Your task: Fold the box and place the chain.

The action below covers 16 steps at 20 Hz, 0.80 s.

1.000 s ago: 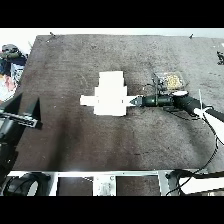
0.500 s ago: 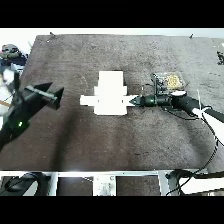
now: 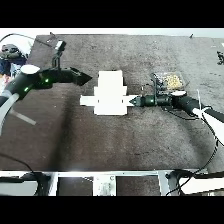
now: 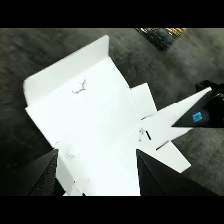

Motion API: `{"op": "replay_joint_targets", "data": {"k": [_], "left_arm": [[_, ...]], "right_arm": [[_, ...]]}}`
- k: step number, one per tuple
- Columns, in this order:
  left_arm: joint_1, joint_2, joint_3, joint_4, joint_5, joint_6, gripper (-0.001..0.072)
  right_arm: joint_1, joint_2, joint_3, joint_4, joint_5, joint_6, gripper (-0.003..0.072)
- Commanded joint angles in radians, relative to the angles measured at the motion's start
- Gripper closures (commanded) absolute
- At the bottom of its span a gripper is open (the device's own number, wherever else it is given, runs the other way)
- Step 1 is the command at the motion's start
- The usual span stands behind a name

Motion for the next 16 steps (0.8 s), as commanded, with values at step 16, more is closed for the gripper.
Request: {"op": "replay_joint_targets", "data": {"k": [16], "left_arm": [[-0.005,-0.651,0.691,0.020,-0.479,-0.291,0.0178]], "right_arm": [[0.001,0.000,0.001,0.001,0.002,-0.033,0.0673]]}}
